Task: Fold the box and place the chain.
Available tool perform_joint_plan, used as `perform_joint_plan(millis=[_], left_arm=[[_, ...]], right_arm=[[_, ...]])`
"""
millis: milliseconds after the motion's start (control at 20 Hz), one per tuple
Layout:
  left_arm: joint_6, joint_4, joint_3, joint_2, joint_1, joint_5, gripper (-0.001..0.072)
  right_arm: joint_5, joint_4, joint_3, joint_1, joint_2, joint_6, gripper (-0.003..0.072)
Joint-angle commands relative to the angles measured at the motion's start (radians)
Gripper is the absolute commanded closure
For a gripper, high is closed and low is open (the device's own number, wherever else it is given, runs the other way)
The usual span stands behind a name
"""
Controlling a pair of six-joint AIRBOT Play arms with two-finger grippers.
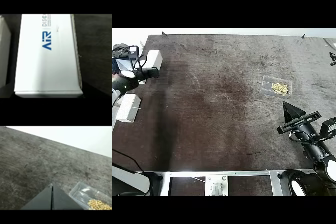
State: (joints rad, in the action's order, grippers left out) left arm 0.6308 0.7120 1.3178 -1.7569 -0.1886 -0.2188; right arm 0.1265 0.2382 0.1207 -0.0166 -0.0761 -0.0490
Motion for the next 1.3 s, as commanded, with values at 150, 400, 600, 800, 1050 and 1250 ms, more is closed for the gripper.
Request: perform_joint_plan(millis=[150, 400, 600, 800, 1050, 1250], left_arm=[[0.016, 0.014, -0.028, -0.067, -0.008, 0.087, 0.0698], [-0.024, 0.014, -0.023, -0.113, -0.008, 0.112, 0.0698], [-0.037, 0.014, -0.023, -0.113, -0.007, 0.156, 0.0698], [-0.037, 0.01, -0.023, -0.116, -0.007, 0.142, 0.0674], [-0.026, -0.014, -0.023, -0.113, -0.007, 0.143, 0.0003], [-0.027, -0.014, -0.023, -0.063, -0.008, 0.145, 0.0003]], right_arm=[[0.033, 0.0, 0.0, -0.001, 0.0, -0.001, 0.0696], [0.035, 0.0, 0.0, -0.001, 0.0, -0.001, 0.0696], [0.035, 0.0, 0.0, -0.001, 0.0, -0.001, 0.0696], [0.035, -0.001, 0.0, -0.001, 0.0, -0.001, 0.0696], [0.035, -0.001, 0.0, -0.001, 0.0, -0.001, 0.0696], [0.035, 0.0, 0.0, -0.001, 0.0, -0.001, 0.0696]])
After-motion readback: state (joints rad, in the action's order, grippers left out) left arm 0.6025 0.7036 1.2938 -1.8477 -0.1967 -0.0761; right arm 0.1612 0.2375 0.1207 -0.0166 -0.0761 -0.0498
